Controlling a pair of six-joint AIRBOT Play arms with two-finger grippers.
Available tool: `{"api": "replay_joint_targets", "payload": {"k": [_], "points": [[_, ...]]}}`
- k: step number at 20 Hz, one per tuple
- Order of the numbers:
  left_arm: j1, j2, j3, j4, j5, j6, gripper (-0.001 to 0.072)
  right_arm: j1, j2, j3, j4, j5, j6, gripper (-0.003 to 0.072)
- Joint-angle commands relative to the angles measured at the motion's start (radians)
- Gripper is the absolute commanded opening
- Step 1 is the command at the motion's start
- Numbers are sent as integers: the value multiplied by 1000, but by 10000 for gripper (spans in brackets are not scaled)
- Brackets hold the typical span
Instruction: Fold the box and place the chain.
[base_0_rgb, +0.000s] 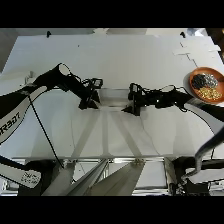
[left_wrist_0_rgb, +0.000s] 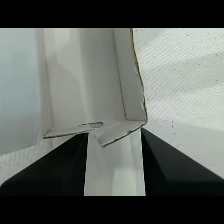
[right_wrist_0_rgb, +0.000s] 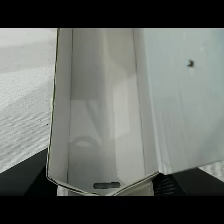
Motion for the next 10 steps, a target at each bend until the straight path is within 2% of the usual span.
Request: {"api": "replay_joint_targets", "payload": {"k": [1,5,7,10], "points": [[-11,-1,0,3,52,0,342,0,0,1,0,1,0,521],[-26,-1,0,-3,72,0,329,0,0,1,0,1,0,521],[-30,-1,0,-3,74,0,253,0,0,1,0,0,0,521],[-31,-1,0,-2,75,0,252,0,0,1,0,0,0,521]]}}
